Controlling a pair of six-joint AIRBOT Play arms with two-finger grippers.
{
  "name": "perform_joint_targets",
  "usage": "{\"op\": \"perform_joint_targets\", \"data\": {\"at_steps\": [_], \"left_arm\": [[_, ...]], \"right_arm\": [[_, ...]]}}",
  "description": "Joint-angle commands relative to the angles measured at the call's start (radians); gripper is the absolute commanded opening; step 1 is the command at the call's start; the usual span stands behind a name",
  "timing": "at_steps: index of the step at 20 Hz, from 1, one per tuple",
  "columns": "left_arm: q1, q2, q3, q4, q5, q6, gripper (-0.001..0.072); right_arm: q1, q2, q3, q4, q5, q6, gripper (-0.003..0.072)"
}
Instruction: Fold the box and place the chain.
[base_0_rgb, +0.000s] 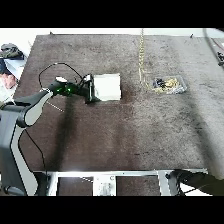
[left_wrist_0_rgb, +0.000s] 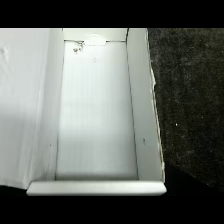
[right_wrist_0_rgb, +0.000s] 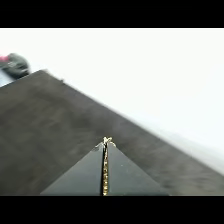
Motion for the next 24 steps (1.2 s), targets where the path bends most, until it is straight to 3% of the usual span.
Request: {"op": "perform_joint_targets", "data": {"at_steps": [1,16,17,18,19,20,24], "left_arm": [[0.0,0.0,0.0,0.0,0.0,0.0,0.0307],[0.0,0.0,0.0,0.0,0.0,0.0,0.0307],[0.0,0.0,0.0,0.0,0.0,0.0,0.0307],[0.0,0.0,0.001,0.0,0.0,0.0,0.0307],[0.0,0.0,0.0,0.0,0.0,0.0,0.0307],[0.0,0.0,0.0,0.0,0.0,0.0,0.0307],[0.0,0.0,0.0,0.0,0.0,0.0,0.0307]], "right_arm": [[0.082,-0.082,0.002,0.007,0.051,-0.001,-0.0019],[0.111,-0.475,0.0,0.085,0.18,0.047,-0.0018],[0.103,-0.483,0.0,0.065,0.187,0.053,0.0105],[0.088,-0.483,0.0,0.036,0.196,0.075,0.0371],[0.064,-0.478,0.0,0.009,0.223,0.081,0.0318],[0.034,-0.469,0.0,-0.011,0.262,0.084,0.0215],[-0.164,-0.442,0.0,-0.03,0.517,0.08,0.0219]]}}
